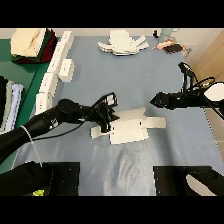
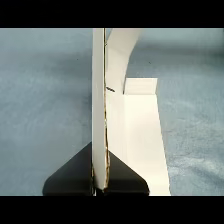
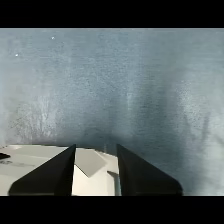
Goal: Fold the box.
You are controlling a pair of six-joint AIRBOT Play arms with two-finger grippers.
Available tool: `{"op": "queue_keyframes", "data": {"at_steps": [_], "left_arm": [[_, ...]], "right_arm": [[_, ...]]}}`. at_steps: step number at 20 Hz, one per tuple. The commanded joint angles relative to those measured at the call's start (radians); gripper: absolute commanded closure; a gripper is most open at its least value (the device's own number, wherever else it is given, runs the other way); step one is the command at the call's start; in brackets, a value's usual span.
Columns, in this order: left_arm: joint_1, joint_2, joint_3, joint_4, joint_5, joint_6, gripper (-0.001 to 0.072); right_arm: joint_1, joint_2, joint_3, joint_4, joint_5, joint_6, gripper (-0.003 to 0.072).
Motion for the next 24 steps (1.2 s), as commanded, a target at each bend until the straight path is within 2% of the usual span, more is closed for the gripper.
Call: {"op": "queue_keyframes", "data": {"at_steps": [1,3,8,10,12,13,14,18,20,24], "left_arm": [[-0.08,0.016,-0.11,-0.115,0.136,0.176,0.0696],[-0.104,0.016,-0.14,-0.157,0.184,0.19,0.0696],[-0.107,0.016,-0.196,-0.174,0.205,0.19,0.0694],[-0.104,0.02,-0.177,-0.174,0.258,0.185,0.0693],[-0.056,0.026,-0.121,-0.172,0.248,0.091,0.0693],[-0.014,0.024,-0.092,-0.162,0.201,0.031,0.0694],[0.042,0.018,-0.058,-0.122,0.108,-0.026,0.0694],[0.209,-0.074,0.087,0.152,-0.214,-0.222,0.0694],[0.228,-0.144,0.177,0.249,-0.359,-0.278,0.0693],[0.229,-0.269,0.333,0.31,-0.64,-0.363,0.0694]], "right_arm": [[-0.004,-0.006,0.003,0.003,-0.003,0.016,0.0291],[-0.004,-0.011,0.003,0.01,-0.009,0.016,0.0291],[-0.003,-0.013,0.003,0.019,-0.01,0.016,0.0291],[-0.003,-0.013,0.003,0.027,-0.008,0.016,0.0291],[-0.003,-0.013,0.003,0.031,-0.003,0.015,0.0291],[-0.003,-0.013,0.003,0.032,0.001,0.015,0.0291],[-0.003,-0.012,0.003,0.032,0.005,0.015,0.0291],[-0.003,-0.012,0.003,0.031,0.008,0.011,0.0292],[-0.004,-0.012,0.003,0.031,0.008,0.011,0.0292],[-0.004,-0.012,0.003,0.029,0.007,0.011,0.0292]]}}
